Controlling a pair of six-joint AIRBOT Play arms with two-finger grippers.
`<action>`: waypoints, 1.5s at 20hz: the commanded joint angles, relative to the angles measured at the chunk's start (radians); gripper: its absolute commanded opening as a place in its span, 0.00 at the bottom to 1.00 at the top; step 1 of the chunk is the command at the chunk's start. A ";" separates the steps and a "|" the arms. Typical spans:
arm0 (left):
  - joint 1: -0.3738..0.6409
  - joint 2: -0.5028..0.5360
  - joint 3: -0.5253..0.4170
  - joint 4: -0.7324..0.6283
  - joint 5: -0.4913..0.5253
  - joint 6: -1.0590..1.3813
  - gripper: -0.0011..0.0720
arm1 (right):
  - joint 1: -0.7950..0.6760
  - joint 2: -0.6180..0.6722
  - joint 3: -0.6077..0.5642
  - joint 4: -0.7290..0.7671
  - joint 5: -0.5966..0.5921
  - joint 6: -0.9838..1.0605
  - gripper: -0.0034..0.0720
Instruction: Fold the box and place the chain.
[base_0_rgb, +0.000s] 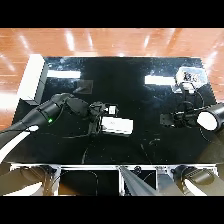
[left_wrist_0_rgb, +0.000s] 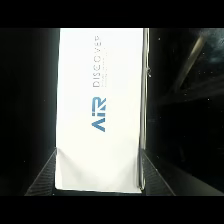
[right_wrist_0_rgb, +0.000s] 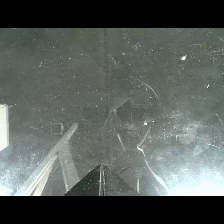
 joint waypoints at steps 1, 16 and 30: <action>0.001 -0.010 0.000 -0.003 -0.017 0.000 0.89 | 0.000 0.000 0.000 0.000 0.000 0.000 0.08; 0.000 -0.038 -0.018 -0.034 -0.032 0.000 0.89 | 0.000 0.000 0.000 -0.003 -0.001 0.000 0.08; 0.030 0.043 0.032 0.024 -0.049 -0.212 0.04 | 0.000 0.000 0.000 -0.003 -0.002 0.000 0.08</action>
